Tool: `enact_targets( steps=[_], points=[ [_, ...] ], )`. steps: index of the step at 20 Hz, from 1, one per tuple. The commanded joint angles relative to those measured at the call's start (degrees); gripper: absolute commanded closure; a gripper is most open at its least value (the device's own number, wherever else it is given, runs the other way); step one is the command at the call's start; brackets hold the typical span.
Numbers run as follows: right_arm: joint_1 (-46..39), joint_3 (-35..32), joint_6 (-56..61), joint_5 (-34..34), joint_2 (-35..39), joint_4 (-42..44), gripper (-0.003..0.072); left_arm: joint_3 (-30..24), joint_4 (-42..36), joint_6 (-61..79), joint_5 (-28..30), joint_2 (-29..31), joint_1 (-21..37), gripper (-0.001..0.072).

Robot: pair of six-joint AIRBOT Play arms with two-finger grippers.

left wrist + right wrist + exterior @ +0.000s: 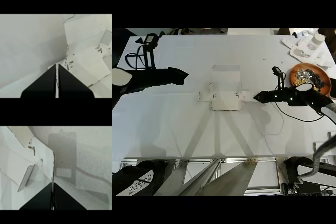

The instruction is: Fold the box and place the chain.

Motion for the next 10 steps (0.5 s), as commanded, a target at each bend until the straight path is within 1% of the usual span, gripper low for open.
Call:
enact_targets(
  steps=[1, 2, 3, 5, 6, 7, 8, 10],
  points=[
    [0.07, -0.02, 0.02, 0.02, 0.04, 0.02, 0.0676, 7.78, -0.07, 2.62, -7.98, -8.11, 0.09, 0.0431],
    [0.07, -0.02, 0.0, 0.02, 0.04, 0.02, 0.0676, 11.41, -0.02, 2.82, -11.08, -11.17, 0.09, 0.0356],
    [0.07, -0.02, 0.02, 0.02, 0.04, 0.02, 0.0676, 15.37, 0.0, 2.89, -13.84, -14.49, 0.09, 0.0346],
    [0.07, 0.0, 0.02, 0.02, 0.04, 0.02, 0.0676, 22.03, -0.02, 6.32, -17.44, -20.68, 0.09, 0.0345],
    [0.07, -0.02, 0.02, 0.02, 0.04, 0.02, 0.0676, 24.98, 0.0, 8.92, -19.08, -23.67, 0.07, 0.0325],
    [0.07, -0.02, 0.02, 0.04, 0.04, 0.02, 0.0676, 27.47, -0.04, 11.06, -20.85, -26.47, -0.02, 0.0235],
    [0.07, -0.02, 0.02, 0.02, 0.04, 0.02, 0.0676, 30.05, -0.04, 12.11, -22.88, -29.51, -0.09, 0.0177],
    [0.07, -0.02, 0.02, 0.02, 0.04, 0.02, 0.0676, 35.12, -0.09, 13.18, -27.45, -35.34, -0.07, 0.0176]
  ],
)
